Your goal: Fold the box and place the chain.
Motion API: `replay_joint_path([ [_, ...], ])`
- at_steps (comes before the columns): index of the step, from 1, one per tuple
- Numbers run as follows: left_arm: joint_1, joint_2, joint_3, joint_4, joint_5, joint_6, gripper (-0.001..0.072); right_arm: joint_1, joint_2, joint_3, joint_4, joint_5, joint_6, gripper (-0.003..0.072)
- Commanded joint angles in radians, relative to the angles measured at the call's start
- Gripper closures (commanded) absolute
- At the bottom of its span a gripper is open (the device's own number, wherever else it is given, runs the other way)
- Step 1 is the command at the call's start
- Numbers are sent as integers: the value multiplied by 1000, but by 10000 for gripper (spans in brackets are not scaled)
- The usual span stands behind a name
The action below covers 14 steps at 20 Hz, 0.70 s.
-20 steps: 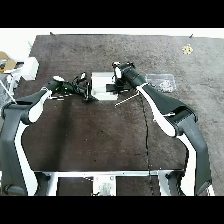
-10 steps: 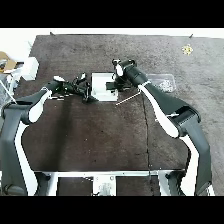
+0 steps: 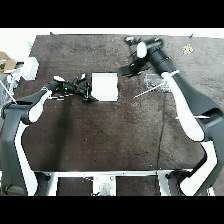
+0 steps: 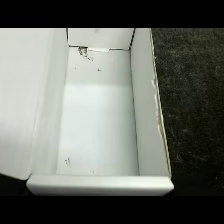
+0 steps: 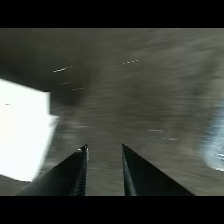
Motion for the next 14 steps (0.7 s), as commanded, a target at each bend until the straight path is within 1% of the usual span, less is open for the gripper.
replay_joint_path([
  [1, 0, 0, 0, 0, 1, 1, 618, -130, 63, 0, -23, 42, -66, 431],
  [4, 0, 0, 0, 0, 1, 0, 618, -243, 54, -55, -17, 48, -74, 432],
  [7, 0, 0, 0, 0, 1, 1, 618, -325, 17, -122, 44, 22, -82, 431],
  [11, 0, 0, 0, 0, 1, 0, 618, -351, -72, -130, 150, -24, -142, 430],
  [13, 0, 0, 0, 0, 1, 0, 618, -350, -109, -130, 212, -31, -161, 431],
  [14, 0, 0, 0, 0, 1, 1, 618, -350, -125, -130, 218, -30, -160, 430],
])
